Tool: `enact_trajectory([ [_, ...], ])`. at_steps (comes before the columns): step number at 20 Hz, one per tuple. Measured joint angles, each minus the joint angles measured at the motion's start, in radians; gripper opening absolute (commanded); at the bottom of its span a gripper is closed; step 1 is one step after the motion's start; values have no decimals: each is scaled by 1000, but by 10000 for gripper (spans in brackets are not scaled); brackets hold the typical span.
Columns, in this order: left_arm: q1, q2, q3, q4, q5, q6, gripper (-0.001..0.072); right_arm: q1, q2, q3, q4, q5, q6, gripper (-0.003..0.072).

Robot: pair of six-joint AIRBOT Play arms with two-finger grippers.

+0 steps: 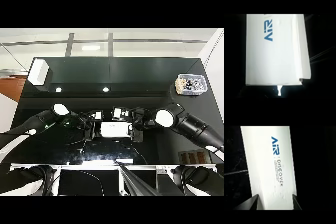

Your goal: Fold the box and place the chain.

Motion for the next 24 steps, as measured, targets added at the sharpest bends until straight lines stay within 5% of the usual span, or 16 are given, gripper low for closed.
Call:
enact_trajectory([
  [14,0,0,0,0,-2,0,397,0,13,10,0,-24,16,468],
  [15,0,0,0,0,-2,0,398,0,13,10,0,-27,16,458],
  [16,0,0,0,0,-2,0,397,0,13,10,0,-29,18,312],
  [17,0,0,0,0,-2,0,398,0,13,10,0,-29,19,265],
  [24,0,0,0,0,-2,0,397,0,13,10,2,-31,19,259],
])
